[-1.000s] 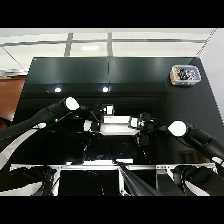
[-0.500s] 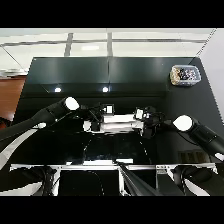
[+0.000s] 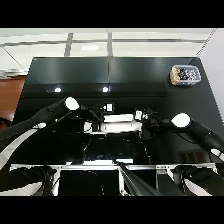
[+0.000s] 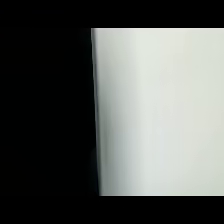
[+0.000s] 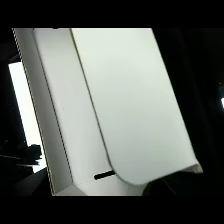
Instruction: Fold the box and place the chain.
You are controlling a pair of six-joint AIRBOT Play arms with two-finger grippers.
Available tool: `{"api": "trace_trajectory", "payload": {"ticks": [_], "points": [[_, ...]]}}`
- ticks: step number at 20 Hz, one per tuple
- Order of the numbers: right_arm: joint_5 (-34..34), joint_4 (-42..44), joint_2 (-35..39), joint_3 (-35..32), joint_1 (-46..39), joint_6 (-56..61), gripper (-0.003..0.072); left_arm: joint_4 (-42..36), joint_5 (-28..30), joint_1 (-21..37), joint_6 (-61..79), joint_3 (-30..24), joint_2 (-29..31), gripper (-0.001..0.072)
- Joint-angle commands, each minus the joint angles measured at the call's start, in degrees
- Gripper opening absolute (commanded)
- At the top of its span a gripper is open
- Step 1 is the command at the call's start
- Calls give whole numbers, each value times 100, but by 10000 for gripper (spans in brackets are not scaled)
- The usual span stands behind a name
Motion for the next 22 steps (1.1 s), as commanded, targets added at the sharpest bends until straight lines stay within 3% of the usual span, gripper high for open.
{"api": "trace_trajectory", "payload": {"ticks": [1, 7, 22], "points": [[155, 601, -310, 2, -4, -970, 686, 0, -96, 4, -105, 7, -2, 27], [313, 796, -682, 2, -52, -1609, 686, 2, -79, 17, -105, 7, -2, 27], [339, 581, -986, 116, -26, -1392, 685, 0, 15, 17, -107, 7, -2, 28]]}}
